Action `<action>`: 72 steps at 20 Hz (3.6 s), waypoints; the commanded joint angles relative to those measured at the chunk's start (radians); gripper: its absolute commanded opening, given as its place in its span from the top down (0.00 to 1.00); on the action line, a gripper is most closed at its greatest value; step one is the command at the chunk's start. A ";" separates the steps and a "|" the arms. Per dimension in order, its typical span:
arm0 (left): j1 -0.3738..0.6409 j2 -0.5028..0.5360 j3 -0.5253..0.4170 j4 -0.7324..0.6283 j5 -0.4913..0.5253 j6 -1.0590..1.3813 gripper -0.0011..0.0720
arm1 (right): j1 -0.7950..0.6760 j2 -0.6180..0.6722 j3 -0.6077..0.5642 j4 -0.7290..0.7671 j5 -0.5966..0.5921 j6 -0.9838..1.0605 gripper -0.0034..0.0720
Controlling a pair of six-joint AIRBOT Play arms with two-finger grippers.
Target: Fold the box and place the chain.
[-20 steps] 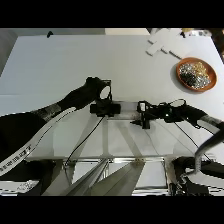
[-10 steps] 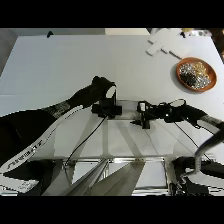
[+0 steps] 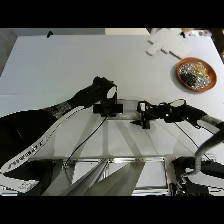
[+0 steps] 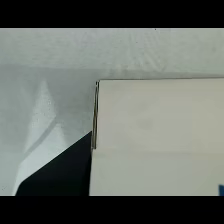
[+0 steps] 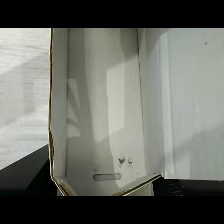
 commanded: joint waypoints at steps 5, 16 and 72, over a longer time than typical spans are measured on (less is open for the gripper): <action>-0.006 -0.008 0.000 -0.005 -0.038 -0.050 0.98 | 0.000 0.001 0.000 0.000 0.000 0.000 0.35; -0.020 -0.033 0.000 -0.008 -0.059 -0.055 0.81 | 0.000 0.001 0.000 0.000 0.000 0.000 0.35; 0.441 0.199 -0.534 -0.801 0.243 2.739 0.02 | 0.000 0.001 0.000 0.000 0.001 0.000 0.35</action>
